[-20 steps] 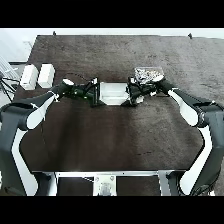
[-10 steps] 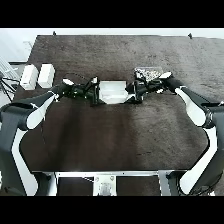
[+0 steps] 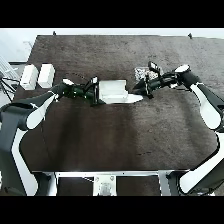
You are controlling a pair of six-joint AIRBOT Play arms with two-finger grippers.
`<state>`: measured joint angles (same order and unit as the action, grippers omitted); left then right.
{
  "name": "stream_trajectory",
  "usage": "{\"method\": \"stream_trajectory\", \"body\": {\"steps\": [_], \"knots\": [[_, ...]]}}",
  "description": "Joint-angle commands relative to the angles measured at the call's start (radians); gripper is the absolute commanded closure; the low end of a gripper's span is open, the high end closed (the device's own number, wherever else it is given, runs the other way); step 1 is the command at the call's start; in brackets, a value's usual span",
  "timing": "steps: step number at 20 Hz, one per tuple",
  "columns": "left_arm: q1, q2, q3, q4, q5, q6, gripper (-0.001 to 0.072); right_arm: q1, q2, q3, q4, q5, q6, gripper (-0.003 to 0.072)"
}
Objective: Fold the box and place the chain.
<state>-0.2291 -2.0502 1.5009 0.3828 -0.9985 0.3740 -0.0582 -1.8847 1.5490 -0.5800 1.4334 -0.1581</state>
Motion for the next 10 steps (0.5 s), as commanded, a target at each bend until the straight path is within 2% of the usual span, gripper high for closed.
{"method": "stream_trajectory", "body": {"steps": [1, 3, 5, 7, 10], "knots": [[-0.001, 0.001, 0.000, 0.002, -0.005, 0.000, 0.0243, 0.027, 0.018, 0.000, 0.087, 0.087, 0.050, 0.0673], [-0.001, 0.001, 0.000, 0.002, -0.005, 0.000, 0.0243, 0.059, 0.016, 0.000, 0.137, 0.057, 0.051, 0.0674], [-0.001, 0.001, 0.000, 0.002, -0.005, 0.000, 0.0244, 0.089, 0.015, 0.000, 0.165, -0.031, 0.087, 0.0674], [-0.001, 0.001, 0.000, 0.002, -0.006, 0.000, 0.0244, 0.121, 0.008, 0.000, 0.151, -0.142, 0.175, 0.0675], [-0.001, 0.001, 0.000, 0.002, -0.005, 0.000, 0.0243, 0.144, -0.021, 0.008, 0.134, -0.207, 0.179, 0.0676]]}}
